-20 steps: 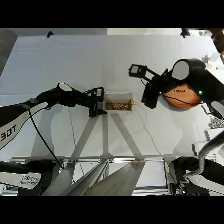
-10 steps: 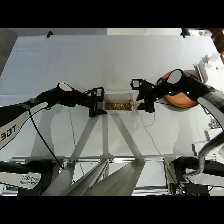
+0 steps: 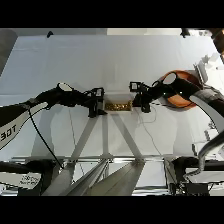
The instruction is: Fold the box and place the chain.
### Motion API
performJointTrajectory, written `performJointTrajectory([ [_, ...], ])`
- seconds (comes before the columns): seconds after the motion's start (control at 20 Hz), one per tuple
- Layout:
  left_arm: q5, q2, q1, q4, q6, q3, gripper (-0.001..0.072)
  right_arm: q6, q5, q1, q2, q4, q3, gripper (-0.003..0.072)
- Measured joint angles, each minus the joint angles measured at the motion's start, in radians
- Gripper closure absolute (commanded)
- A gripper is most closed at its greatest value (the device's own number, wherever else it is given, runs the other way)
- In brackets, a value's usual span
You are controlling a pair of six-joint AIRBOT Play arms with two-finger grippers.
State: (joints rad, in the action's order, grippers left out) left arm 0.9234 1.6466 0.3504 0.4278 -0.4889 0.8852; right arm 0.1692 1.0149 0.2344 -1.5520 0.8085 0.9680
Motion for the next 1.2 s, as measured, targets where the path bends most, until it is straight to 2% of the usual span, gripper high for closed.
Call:
performJointTrajectory([
  [0.35, -0.004, 0.000, 0.000, -0.002, -0.001, 0.000, 0.0452, -0.188, -0.072, 0.000, 0.050, 0.092, 0.000, 0.0680],
  [0.7, -0.004, 0.000, 0.000, -0.001, -0.001, 0.000, 0.0452, -0.416, -0.054, 0.000, 0.243, 0.148, 0.000, 0.0680],
  [0.9, -0.004, 0.000, 0.000, -0.001, -0.001, 0.000, 0.0452, -0.482, 0.001, 0.007, 0.377, 0.071, 0.001, 0.0678],
  [1.05, -0.004, 0.000, 0.000, -0.001, -0.001, 0.000, 0.0452, -0.499, -0.003, 0.031, 0.428, -0.031, 0.003, 0.0674],
  [1.1, -0.004, 0.000, 0.000, -0.001, -0.001, 0.000, 0.0452, -0.504, -0.011, 0.044, 0.435, -0.055, 0.003, 0.0626],
  [1.15, -0.004, 0.000, 0.000, -0.001, -0.001, 0.000, 0.0452, -0.507, -0.020, 0.060, 0.440, -0.073, 0.003, 0.0518],
  [1.2, -0.004, 0.000, 0.000, -0.001, -0.001, 0.000, 0.0452, -0.507, -0.027, 0.074, 0.444, -0.083, 0.003, 0.0447],
])
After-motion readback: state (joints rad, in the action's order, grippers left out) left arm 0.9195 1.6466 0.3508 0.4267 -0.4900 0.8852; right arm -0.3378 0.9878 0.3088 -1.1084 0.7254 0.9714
